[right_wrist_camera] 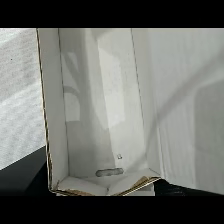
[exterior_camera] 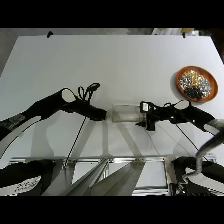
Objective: Fold the box and place the chain.
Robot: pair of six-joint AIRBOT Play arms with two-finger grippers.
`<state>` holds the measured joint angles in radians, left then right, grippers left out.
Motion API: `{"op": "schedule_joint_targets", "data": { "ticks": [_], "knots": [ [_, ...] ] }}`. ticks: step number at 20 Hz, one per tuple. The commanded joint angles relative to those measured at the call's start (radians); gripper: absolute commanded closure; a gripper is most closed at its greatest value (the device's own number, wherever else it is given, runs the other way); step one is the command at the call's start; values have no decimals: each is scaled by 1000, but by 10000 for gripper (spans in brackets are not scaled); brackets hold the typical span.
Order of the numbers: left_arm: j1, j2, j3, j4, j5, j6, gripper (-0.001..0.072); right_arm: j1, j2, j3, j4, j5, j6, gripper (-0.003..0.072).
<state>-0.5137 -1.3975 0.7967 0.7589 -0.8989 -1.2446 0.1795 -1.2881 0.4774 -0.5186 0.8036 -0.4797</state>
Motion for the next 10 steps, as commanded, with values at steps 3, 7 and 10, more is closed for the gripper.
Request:
{"op": "schedule_joint_targets", "data": {
  "ticks": [3,7,10],
  "knots": [
    [-21,50,4,-37,13,9,488,0,0,-1,0,0,0,286],
    [-39,50,4,-48,14,8,430,0,0,-1,0,0,0,286],
    [-43,50,6,-54,20,8,429,0,0,-1,0,0,0,286]
  ]
}}
